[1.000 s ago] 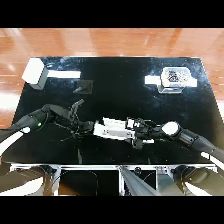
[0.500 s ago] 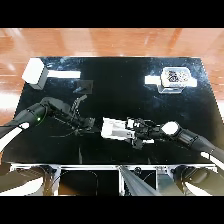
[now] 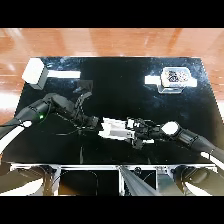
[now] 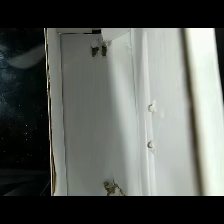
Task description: Fold the box and place the chain.
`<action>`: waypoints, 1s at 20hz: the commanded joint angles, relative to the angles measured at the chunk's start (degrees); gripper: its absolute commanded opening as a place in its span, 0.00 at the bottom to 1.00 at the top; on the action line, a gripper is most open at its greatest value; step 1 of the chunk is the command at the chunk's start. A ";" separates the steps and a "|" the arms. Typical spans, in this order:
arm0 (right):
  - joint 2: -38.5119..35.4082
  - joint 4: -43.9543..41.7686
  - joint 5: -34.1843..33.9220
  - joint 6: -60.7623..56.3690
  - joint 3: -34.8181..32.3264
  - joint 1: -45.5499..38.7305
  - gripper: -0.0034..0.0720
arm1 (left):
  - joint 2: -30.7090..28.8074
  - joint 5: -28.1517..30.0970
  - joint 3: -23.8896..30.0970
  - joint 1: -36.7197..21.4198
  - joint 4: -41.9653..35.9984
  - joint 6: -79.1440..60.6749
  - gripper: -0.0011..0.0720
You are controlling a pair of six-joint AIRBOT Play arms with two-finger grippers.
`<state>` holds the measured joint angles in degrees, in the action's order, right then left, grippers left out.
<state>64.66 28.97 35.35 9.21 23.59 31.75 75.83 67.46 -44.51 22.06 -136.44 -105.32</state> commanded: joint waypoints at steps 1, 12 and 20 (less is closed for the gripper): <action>0.00 0.00 0.00 -0.02 0.02 0.04 0.84 | -0.31 -4.68 -0.26 3.67 2.60 4.09 0.86; 0.00 -0.02 0.02 -0.02 0.02 0.04 0.84 | -2.73 -20.13 -0.33 16.61 18.95 19.58 0.86; 0.02 0.00 0.00 -0.02 0.02 0.04 0.84 | -2.71 -22.29 -0.33 20.61 29.59 28.94 0.84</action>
